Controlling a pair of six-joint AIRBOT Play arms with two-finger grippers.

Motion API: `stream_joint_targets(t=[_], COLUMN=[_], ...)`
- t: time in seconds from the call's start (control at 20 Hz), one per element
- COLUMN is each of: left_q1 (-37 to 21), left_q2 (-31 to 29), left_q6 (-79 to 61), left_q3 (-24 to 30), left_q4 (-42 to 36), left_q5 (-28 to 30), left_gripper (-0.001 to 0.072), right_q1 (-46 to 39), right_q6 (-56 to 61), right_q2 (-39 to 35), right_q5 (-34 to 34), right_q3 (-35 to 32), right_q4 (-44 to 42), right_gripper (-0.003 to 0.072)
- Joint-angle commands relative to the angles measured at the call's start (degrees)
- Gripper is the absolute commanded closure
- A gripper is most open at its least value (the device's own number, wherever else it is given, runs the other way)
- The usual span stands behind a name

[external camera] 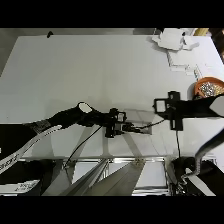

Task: Fold the box and place the chain.

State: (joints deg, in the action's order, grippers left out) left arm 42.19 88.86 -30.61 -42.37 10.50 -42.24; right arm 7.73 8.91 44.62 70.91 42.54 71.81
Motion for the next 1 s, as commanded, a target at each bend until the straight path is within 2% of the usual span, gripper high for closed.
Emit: stream_joint_targets(t=[0.0, 0.2, 0.25, 0.3, 0.45, 0.85, 0.95], left_q1=[0.0, 0.0, 0.0, 0.0, 0.0, 0.0, 0.0], left_q2=[0.0, 0.0, 0.0, 0.0, 0.0, 0.0, 0.0], left_q6=[0.0, 0.0, 0.0, 0.0, 0.0, 0.0, 0.0], left_q3=[0.0, 0.0, 0.0, 0.0, 0.0, 0.0, 0.0], left_q4=[0.0, 0.0, 0.0, 0.0, 0.0, 0.0, 0.0], left_q5=[0.0, 0.0, 0.0, 0.0, 0.0, 0.0, 0.0], left_gripper=[0.0368, 0.0368, 0.0368, 0.0368, 0.0368, 0.0368, 0.0368], right_q1=[-13.4, -13.1, -12.4, -11.7, -10.9, -10.9, -10.9], right_q6=[-4.8, -7.6, -8.1, -8.2, -11.0, -12.4, -12.4], right_q2=[0.9, 8.8, 10.8, 12.7, 18.0, 25.6, 25.7], right_q5=[2.4, -3.8, -4.9, -6.5, -10.4, -11.8, -11.7], right_q3=[-1.4, -5.9, -6.2, -6.4, -6.5, -6.5, -6.5], right_q4=[4.3, 4.4, 4.5, 4.7, 5.0, 6.4, 6.4], right_gripper=[0.0559, 0.0557, 0.0545, 0.0494, 0.0485, 0.0493, 0.0534])
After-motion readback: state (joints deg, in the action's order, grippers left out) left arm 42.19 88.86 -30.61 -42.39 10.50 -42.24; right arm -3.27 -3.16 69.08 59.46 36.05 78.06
